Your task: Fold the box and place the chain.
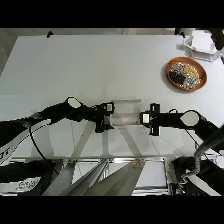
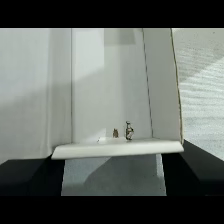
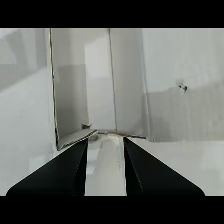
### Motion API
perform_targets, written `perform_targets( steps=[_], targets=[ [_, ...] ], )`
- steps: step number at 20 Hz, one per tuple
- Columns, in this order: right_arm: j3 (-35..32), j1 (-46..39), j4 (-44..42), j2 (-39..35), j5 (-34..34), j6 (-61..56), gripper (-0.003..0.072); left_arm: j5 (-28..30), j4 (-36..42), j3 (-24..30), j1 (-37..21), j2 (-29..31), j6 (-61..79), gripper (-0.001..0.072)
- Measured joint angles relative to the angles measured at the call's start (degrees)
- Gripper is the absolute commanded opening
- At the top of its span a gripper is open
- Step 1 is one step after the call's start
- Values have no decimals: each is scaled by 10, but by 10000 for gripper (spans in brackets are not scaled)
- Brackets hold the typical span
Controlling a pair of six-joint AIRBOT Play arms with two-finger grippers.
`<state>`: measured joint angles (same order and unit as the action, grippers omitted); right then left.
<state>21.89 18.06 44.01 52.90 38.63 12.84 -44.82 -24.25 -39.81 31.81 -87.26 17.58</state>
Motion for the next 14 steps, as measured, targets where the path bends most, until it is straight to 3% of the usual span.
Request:
perform_targets(
  steps=[11, 12, 14],
  targets=[
    [0, 43, -24, 56, -49, 27, 226, 0, 0, 0, 0, 0, 0, 321],
    [0, 43, -26, 57, -50, 28, 241, 0, 0, 0, 0, 0, 0, 321],
    [0, 44, -38, 63, -51, 30, 413, 0, 0, 0, 0, 0, 0, 321]
  ],
)
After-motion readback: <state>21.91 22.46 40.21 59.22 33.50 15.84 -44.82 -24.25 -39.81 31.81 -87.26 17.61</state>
